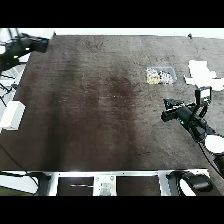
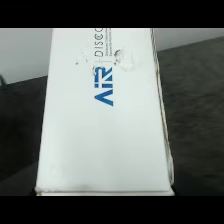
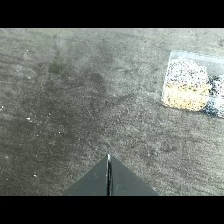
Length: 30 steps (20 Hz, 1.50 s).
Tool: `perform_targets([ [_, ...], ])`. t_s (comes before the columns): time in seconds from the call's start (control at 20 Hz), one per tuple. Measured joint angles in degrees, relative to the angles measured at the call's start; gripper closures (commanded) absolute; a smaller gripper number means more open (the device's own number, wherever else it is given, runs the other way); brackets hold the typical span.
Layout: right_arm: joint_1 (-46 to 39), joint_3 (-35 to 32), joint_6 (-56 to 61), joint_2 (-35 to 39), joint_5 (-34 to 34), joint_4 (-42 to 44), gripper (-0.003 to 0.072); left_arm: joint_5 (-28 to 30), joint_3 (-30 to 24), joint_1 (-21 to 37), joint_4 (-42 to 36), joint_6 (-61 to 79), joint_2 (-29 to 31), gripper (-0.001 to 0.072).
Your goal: Fold the box and place the chain.
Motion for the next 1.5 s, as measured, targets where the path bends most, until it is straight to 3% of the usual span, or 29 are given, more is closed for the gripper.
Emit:
perform_targets([
  [0.15,0.0,-0.28,0.09,-0.07,0.0,0.0,0.0671,-0.76,0.0,6.43,2.56,-3.58,-1.25,0.0695],
  [0.35,0.0,-1.53,0.17,-0.07,-0.02,0.02,0.067,-1.27,0.0,10.58,4.79,-5.35,-5.22,0.0693],
  [0.8,-0.07,-3.37,2.38,-0.09,-0.22,0.0,0.0671,0.28,0.0,12.28,10.21,-5.42,-15.39,0.0693],
  [1.05,-0.07,-3.58,2.54,-0.09,-0.2,-0.13,0.0671,1.81,0.02,12.94,11.39,-4.63,-18.08,0.0694],
  [1.5,-0.07,-5.49,2.64,-0.09,-0.22,-0.17,0.0671,-0.72,0.42,16.31,10.73,0.15,-21.4,0.0693],
])
